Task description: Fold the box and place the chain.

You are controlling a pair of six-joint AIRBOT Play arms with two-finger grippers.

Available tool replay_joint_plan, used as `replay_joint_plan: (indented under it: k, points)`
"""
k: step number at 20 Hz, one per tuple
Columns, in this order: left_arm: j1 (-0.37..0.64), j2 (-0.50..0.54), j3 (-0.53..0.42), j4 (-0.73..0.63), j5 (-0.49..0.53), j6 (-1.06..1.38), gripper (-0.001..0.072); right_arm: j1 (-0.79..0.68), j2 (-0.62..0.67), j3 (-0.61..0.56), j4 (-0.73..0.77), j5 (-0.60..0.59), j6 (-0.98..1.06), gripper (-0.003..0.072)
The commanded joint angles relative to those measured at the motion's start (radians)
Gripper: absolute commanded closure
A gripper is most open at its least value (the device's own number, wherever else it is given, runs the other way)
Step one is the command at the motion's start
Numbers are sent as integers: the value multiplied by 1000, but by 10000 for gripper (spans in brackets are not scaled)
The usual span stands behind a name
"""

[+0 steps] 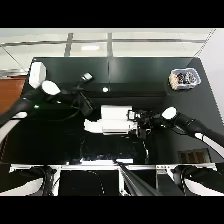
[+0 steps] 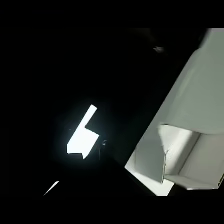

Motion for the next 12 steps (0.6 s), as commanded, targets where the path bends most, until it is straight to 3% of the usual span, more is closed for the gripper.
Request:
replay_joint_plan:
  k: [1, 4, 5, 6, 7, 8, 10, 12]
  points:
    - [115, 130, -10, 56, -36, -55, 685, 0, 0, 0, -1, 3, 0, 460]
    - [107, 208, -84, 16, -74, 141, 682, 0, 0, 0, -1, 3, 0, 460]
    - [85, 204, -97, 3, -120, 259, 636, 0, 0, 0, -1, 3, -1, 460]
    - [61, 197, -109, 3, -121, 346, 390, 0, 0, 0, -1, 3, 0, 460]
    - [33, 185, -121, 3, -111, 421, 22, 0, 0, 0, -1, 3, -1, 460]
    - [3, 172, -127, 19, -87, 496, -10, 0, 0, 0, -1, 3, -1, 460]
    - [-69, 143, -132, 102, 7, 618, -9, 0, 0, 0, -1, 3, 0, 460]
    - [-117, 101, -129, 96, 64, 625, -7, 0, 0, 0, -1, 3, 0, 460]
